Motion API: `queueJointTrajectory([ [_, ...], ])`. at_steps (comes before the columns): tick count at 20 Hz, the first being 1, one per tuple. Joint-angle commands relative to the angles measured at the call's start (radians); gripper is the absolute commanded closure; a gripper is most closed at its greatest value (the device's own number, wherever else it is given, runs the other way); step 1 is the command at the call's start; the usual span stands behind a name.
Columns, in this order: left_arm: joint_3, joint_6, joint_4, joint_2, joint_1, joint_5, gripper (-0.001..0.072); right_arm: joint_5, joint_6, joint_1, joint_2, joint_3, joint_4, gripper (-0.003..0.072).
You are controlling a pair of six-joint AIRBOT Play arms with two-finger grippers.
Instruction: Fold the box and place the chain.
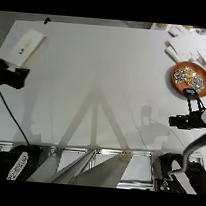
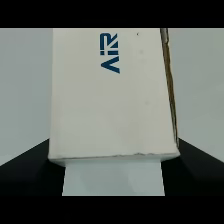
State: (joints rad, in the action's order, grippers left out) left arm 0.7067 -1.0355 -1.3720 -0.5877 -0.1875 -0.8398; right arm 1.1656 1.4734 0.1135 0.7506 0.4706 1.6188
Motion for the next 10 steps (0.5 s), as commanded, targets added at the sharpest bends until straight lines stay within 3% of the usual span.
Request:
queueJointTrajectory([
  [1,-0.027,-0.091,-0.026,-0.046,-0.213,-0.069,0.0438,0.0,0.0,0.001,-0.001,0.0,0.0,0.0673],
  [4,-0.04,-0.09,-0.009,-0.169,-0.275,-0.116,0.0437,0.0,0.0,0.001,-0.001,0.0,0.0,0.0673],
  [10,-0.04,-0.052,0.066,-0.442,-0.281,-0.14,0.0417,0.0,0.0,0.001,-0.001,0.0,0.0,0.0673],
])
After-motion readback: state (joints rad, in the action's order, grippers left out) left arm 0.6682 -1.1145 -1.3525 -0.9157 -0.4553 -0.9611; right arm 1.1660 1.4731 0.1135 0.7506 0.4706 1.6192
